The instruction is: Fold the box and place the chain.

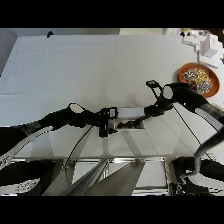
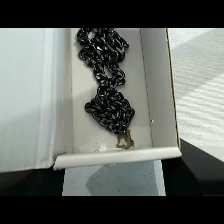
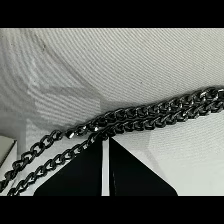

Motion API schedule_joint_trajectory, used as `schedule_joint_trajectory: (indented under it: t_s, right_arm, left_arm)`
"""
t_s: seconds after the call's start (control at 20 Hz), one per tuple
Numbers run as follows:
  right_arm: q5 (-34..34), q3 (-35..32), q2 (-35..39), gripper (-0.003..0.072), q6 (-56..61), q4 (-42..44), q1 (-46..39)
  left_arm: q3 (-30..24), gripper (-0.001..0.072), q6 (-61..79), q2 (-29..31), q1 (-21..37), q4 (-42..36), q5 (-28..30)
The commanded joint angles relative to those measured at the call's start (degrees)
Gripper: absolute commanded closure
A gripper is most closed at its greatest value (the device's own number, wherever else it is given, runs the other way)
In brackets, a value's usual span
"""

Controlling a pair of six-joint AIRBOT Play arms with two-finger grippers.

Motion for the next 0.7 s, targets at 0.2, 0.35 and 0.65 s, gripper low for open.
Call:
schedule_joint_trajectory:
  t_s: [0.2,0.35,0.65]
  right_arm:
    - [-1.2,-0.6,2.7,0.0603,-0.3,-1.4,0.0]
    - [-1.6,-0.6,2.8,0.0662,-0.2,-1.4,0.0]
    - [-0.8,-0.6,3.4,0.0666,-0.3,-1.9,0.0]
  left_arm:
    - [0.0,0.0571,0.0,0.0,0.0,0.0,0.1]
    - [0.0,0.0571,0.0,0.0,0.0,0.0,0.1]
    - [0.0,0.0571,0.0,0.0,0.0,0.0,0.1]
